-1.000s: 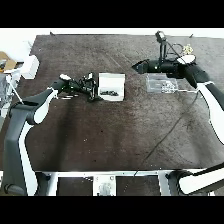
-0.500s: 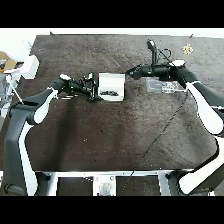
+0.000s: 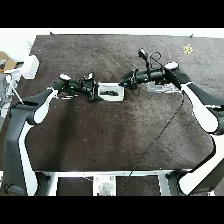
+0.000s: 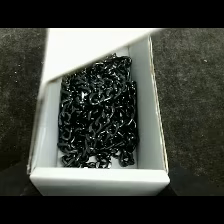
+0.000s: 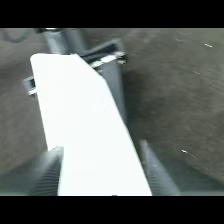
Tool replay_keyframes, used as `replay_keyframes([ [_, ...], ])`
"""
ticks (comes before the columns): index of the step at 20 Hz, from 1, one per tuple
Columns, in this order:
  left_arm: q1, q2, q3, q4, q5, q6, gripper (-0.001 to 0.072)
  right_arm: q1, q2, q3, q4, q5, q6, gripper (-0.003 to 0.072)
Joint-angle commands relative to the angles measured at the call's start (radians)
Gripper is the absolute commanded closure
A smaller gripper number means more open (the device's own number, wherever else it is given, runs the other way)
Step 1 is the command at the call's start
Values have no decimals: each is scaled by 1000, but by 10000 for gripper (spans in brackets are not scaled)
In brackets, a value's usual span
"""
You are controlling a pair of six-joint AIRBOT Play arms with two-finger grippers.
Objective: Fold the box and place the chain.
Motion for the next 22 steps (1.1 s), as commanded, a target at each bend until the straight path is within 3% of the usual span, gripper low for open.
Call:
replay_keyframes([
  [1,-1,1,0,0,1,0,547,14,-2,0,-12,38,-78,127],
  [12,0,1,0,0,1,0,547,105,-5,0,-151,-30,-176,127],
  [16,0,1,0,0,1,0,547,56,56,1,8,46,-175,108],
  [18,-1,1,0,0,1,0,547,27,111,1,20,-29,-166,138],
  [20,-1,1,0,0,1,0,547,17,135,1,21,-121,-140,241],
  [22,-1,1,0,0,1,0,547,19,128,2,22,-206,-99,244],
])
